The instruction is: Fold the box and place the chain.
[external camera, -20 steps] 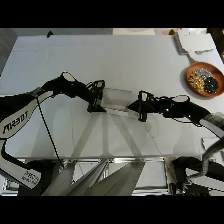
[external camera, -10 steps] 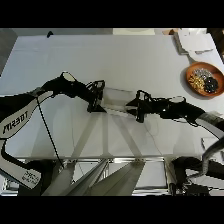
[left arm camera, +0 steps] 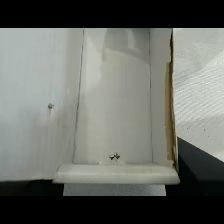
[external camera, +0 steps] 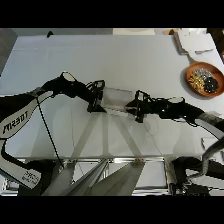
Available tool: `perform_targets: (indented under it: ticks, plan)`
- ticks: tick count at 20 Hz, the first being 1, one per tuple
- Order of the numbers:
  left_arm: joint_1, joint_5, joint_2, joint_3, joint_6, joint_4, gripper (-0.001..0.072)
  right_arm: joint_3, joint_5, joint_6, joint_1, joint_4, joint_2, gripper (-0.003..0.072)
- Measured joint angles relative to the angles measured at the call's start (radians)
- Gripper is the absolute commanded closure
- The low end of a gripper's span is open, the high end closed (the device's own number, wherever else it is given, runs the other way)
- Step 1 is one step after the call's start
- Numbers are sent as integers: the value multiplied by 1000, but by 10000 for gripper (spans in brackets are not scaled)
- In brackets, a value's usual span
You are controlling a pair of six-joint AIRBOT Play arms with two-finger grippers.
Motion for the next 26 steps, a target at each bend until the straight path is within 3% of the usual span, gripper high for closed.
perform_targets:
  ticks: [3,9,13,17,21,26]
  plan:
    - [0,0,0,0,1,0,342,0,3,38,-1,-44,37,672]
    - [0,1,0,0,2,0,342,0,55,278,-53,-209,217,673]
    - [0,1,0,0,2,0,342,0,37,625,-140,-381,393,674]
    - [0,1,0,0,2,0,342,0,2,1131,-243,-620,506,676]
    - [0,1,0,0,3,0,342,-1,75,1551,-284,-829,503,677]
    - [0,1,0,0,3,0,342,-12,143,1773,-259,-883,400,678]
